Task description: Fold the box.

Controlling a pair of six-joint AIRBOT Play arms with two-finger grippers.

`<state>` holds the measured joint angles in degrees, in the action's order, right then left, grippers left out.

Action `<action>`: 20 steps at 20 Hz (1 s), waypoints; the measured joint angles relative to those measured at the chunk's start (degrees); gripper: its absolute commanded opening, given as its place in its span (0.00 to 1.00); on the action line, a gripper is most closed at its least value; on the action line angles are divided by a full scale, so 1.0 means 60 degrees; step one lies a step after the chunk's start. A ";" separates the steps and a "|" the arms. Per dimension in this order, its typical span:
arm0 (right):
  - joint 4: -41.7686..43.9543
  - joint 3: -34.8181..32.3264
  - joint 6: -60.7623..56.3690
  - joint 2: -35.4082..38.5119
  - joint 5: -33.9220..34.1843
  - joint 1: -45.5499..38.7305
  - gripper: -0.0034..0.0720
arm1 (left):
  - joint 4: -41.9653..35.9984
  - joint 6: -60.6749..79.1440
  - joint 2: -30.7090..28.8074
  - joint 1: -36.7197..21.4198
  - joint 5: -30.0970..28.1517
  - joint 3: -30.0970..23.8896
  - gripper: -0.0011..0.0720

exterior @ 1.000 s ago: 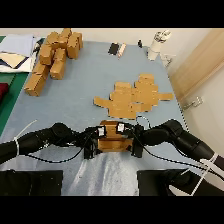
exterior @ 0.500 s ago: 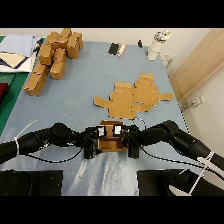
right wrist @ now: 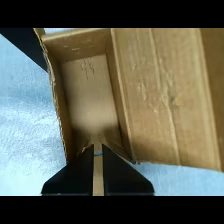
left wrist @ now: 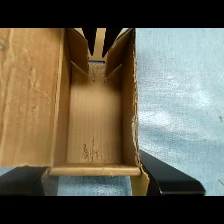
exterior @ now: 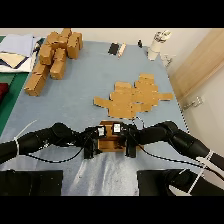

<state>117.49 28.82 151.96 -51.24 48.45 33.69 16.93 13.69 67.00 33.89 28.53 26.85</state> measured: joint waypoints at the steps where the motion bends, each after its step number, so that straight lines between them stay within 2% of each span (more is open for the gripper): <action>1: 0.0066 0.0000 0.0004 -0.0062 -0.0007 0.0000 0.41 | 0.0000 0.0000 0.0000 0.0000 0.0000 0.0000 0.66; 2: 0.0146 0.0000 0.0011 -0.0135 -0.0022 0.0000 0.50 | 0.0000 0.0000 0.0000 0.0000 0.0000 0.0000 0.66; 4: 0.0251 0.0004 0.0033 -0.0233 -0.0040 0.0000 0.50 | 0.0000 0.0000 0.0000 0.0000 0.0000 0.0000 0.66; 5: 0.0291 0.0004 0.0036 -0.0259 -0.0044 0.0000 0.60 | 0.0004 0.0000 0.0000 0.0000 0.0000 0.0000 0.66; 6: 0.0321 0.0004 0.0040 -0.0273 -0.0040 -0.0004 0.63 | 0.0004 0.0004 0.0000 0.0000 0.0004 0.0000 0.66; 10: 0.0346 0.0004 -0.0087 -0.0288 -0.0029 -0.0011 0.63 | 0.0007 0.0004 0.0000 0.0000 0.0011 0.0000 0.66; 11: 0.0229 0.0015 -0.0339 -0.0244 0.0025 -0.0007 0.58 | -0.0004 0.0000 0.0000 0.0000 0.0025 0.0000 0.66; 13: -0.0441 0.0124 -0.1311 -0.0044 0.0375 -0.0004 0.16 | -0.0015 -0.0004 0.0000 0.0000 0.0029 0.0000 0.66; 14: -0.1009 0.0233 -0.2055 0.0117 0.0616 0.0000 0.05 | -0.0018 -0.0011 0.0000 0.0000 0.0022 0.0000 0.66; 18: -0.4495 0.0692 -0.6462 0.0907 0.1978 -0.0237 0.05 | -0.0033 -0.0025 0.0000 0.0000 0.0015 0.0000 0.66; 20: -0.5807 0.0729 -0.8386 0.1111 0.2805 -0.0845 0.05 | -0.0033 -0.0022 0.0000 0.0000 0.0018 0.0000 0.66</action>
<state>82.65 33.19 101.65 -44.58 65.28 28.62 16.73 13.56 67.00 33.89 28.64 26.85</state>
